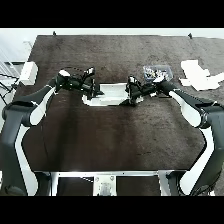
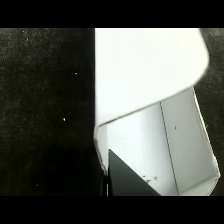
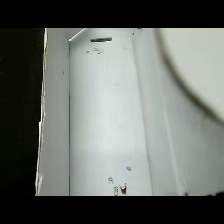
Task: Fold the box and place the chain.
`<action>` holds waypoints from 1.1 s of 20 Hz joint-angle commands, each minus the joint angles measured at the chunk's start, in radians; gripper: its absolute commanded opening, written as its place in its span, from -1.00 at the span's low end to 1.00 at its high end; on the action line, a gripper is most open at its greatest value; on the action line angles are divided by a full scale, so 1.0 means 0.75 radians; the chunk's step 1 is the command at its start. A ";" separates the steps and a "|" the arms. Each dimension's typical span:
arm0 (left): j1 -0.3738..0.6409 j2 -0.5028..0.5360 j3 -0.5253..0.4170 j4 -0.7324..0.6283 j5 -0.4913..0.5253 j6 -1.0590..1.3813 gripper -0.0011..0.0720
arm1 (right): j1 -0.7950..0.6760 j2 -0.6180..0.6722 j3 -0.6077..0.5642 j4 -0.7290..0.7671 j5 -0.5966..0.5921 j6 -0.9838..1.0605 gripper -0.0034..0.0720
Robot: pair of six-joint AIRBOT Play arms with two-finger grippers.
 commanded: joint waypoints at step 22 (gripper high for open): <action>0.000 0.000 0.001 0.001 0.005 0.000 -0.92 | 0.001 -0.004 0.003 -0.011 0.002 0.005 0.65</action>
